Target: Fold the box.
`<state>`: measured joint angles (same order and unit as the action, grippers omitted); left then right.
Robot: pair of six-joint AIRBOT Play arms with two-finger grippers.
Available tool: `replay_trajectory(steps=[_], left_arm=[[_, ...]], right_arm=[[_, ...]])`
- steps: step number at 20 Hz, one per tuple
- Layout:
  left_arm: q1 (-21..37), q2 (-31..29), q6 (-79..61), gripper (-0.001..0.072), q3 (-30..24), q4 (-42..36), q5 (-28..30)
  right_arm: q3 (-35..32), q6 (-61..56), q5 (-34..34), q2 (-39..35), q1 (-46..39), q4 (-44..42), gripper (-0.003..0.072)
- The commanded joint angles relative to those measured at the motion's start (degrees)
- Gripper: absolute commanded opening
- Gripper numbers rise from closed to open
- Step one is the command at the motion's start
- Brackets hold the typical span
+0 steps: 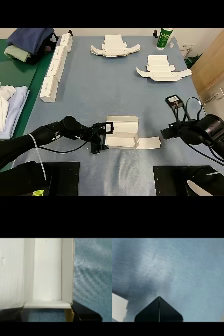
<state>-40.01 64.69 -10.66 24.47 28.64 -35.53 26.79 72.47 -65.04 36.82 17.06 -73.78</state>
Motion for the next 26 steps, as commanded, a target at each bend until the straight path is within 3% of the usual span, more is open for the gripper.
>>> replay_trajectory(steps=[1,5,9,25,26], left_arm=[[-0.02,-0.02,-0.02,0.0423,0.00,0.02,-0.02],[0.00,-0.02,-0.02,0.0424,0.00,0.02,-0.02],[0.00,-0.02,-0.02,0.0424,0.00,0.02,-0.02],[-0.02,-0.02,-0.02,0.0423,0.00,0.02,-0.02],[0.00,-0.02,-0.02,0.0424,0.00,0.02,-0.02]], right_arm=[[-2.99,0.07,-2.27,2.47,-11.50,-12.44,0.0002],[-6.73,21.18,2.19,8.28,-22.60,-42.99,0.0001],[-6.73,28.39,0.42,8.81,-23.12,-53.81,0.0002],[-6.60,30.71,0.55,8.83,-21.49,-59.76,0.0004],[-6.43,30.64,0.76,8.83,-19.98,-60.22,0.0037]])
